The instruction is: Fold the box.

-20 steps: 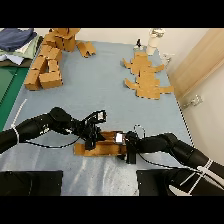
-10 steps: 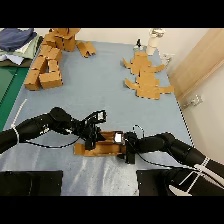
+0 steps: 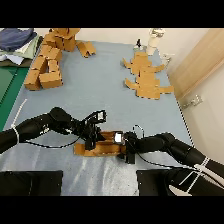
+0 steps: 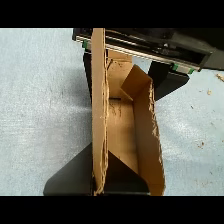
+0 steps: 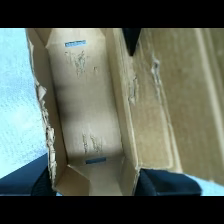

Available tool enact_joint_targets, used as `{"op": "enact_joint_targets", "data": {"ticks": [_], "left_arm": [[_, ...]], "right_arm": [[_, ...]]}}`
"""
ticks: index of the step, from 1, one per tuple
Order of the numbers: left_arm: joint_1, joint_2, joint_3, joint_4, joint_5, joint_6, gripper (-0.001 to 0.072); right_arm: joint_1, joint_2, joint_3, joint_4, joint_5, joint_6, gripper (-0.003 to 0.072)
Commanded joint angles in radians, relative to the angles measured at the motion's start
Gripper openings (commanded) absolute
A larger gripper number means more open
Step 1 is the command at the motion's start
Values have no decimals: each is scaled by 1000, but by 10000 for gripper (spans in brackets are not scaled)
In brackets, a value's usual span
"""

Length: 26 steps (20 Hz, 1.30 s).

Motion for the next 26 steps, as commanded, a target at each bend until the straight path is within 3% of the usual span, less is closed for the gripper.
{"op": "enact_joint_targets", "data": {"ticks": [1, 21, 22, 23, 24, 26], "left_arm": [[0, 0, 0, 0, 0, 0, 14], [0, 0, 0, -11, 2, 0, 16], [1, 0, 0, -11, 2, 0, 126], [1, 0, 0, -16, 3, -10, 512], [2, 1, 0, -18, 6, -46, 643], [8, 8, 4, 13, 19, -113, 658]], "right_arm": [[0, -1, 0, 0, 3, 0, 583], [0, -1, 0, 0, 3, 0, 584], [0, -1, 0, 0, 3, 0, 583], [0, -1, 0, 0, 3, 0, 584], [0, -1, 0, 0, 3, 0, 583], [0, -1, 0, 0, 3, 0, 583]]}}
